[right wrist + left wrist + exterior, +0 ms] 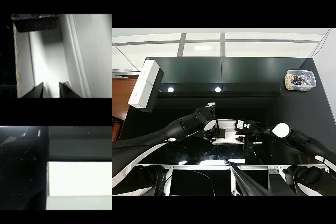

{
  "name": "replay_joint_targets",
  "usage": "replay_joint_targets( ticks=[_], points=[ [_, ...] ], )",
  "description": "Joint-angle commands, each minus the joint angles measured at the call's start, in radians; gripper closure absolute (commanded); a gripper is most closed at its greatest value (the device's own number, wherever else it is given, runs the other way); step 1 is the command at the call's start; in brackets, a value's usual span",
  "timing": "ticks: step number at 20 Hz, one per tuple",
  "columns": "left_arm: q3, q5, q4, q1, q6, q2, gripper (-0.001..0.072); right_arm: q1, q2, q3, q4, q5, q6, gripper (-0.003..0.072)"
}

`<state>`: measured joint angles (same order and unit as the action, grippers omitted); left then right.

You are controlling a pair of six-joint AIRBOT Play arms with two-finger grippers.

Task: Fold the box and place the chain.

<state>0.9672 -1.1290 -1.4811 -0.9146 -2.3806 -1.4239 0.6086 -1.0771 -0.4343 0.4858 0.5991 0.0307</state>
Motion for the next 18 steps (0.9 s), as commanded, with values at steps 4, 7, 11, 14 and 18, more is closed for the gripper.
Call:
replay_joint_targets(
  ticks=[4,7,11,14,18],
  points=[
    [0.001,0.002,0.002,0.000,0.001,-0.001,0.0679,0.004,-0.006,0.000,-0.013,-0.036,0.000,0.0319],
    [0.001,0.001,0.002,0.000,0.001,-0.001,0.0680,0.004,-0.006,0.000,-0.014,-0.042,0.002,0.0255],
    [0.001,0.001,0.001,0.000,0.001,-0.001,0.0680,-0.013,0.024,-0.005,-0.002,-0.037,0.187,0.0674],
    [0.001,-0.001,0.001,0.000,0.001,-0.001,0.0680,-0.150,0.121,-0.038,0.215,0.095,0.708,0.0675],
    [0.001,-0.001,0.001,0.000,0.001,-0.001,0.0680,-0.471,0.182,-0.039,0.521,0.244,1.368,0.0674]
  ],
)
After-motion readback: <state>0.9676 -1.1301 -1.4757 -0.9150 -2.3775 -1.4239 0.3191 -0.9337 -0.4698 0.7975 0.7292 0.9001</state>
